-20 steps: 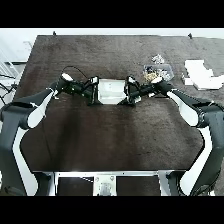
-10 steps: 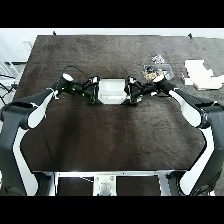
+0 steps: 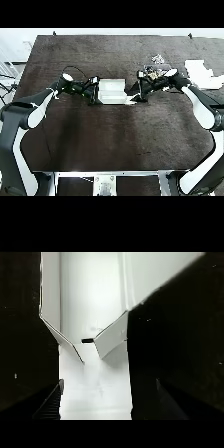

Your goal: Fold the box and place the chain.

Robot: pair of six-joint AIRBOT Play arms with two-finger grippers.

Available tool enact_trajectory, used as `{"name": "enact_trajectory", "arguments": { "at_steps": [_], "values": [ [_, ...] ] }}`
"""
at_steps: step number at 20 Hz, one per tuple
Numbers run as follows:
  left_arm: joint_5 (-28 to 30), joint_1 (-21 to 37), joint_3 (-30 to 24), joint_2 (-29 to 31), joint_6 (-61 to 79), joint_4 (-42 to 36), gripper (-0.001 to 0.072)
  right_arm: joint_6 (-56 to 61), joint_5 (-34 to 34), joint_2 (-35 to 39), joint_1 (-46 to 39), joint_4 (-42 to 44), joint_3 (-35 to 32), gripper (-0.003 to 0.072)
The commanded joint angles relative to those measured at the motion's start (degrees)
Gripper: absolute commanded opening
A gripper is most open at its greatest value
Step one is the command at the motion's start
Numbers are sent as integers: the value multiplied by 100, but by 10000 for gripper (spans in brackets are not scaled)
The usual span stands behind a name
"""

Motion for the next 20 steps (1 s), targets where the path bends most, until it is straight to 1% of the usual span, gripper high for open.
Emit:
{"name": "enact_trajectory", "arguments": {
  "at_steps": [1, 2, 3, 4, 6, 7, 10, 13, 16, 17, 20],
  "values": [
    [4, 4, 4, 0, 0, 2, 361, 387, 463, 254, -111, 308, 4, 660],
    [2, 4, 4, 0, 0, 2, 360, 498, 667, 243, -109, 597, -11, 497],
    [4, 4, 4, 0, 0, 2, 360, 496, 857, 243, -81, 901, -44, 191],
    [7, 4, 4, 0, 0, 2, 360, 498, 1012, 238, -48, 1191, -70, 18],
    [11, 4, 4, 0, 0, 2, 361, 675, 949, 238, 59, 1899, -107, 10],
    [13, 4, 4, 0, 0, 2, 360, 890, 761, 238, 127, 2085, -107, 10],
    [11, 4, 4, 0, 0, 2, 360, 1412, -354, 214, 345, 2096, -107, 10],
    [11, 4, 4, 0, 0, 2, 360, 1746, -1123, 214, 494, 1882, -105, 10],
    [11, 4, 4, 0, 0, 2, 360, 2192, -1849, 186, 629, 1473, -103, 9],
    [13, 4, 4, 0, 0, 2, 361, 2312, -2020, 162, 651, 1338, -103, 9],
    [13, 4, 4, 0, 2, 2, 361, 2492, -2061, 63, 713, 977, -103, 9]
  ]
}}
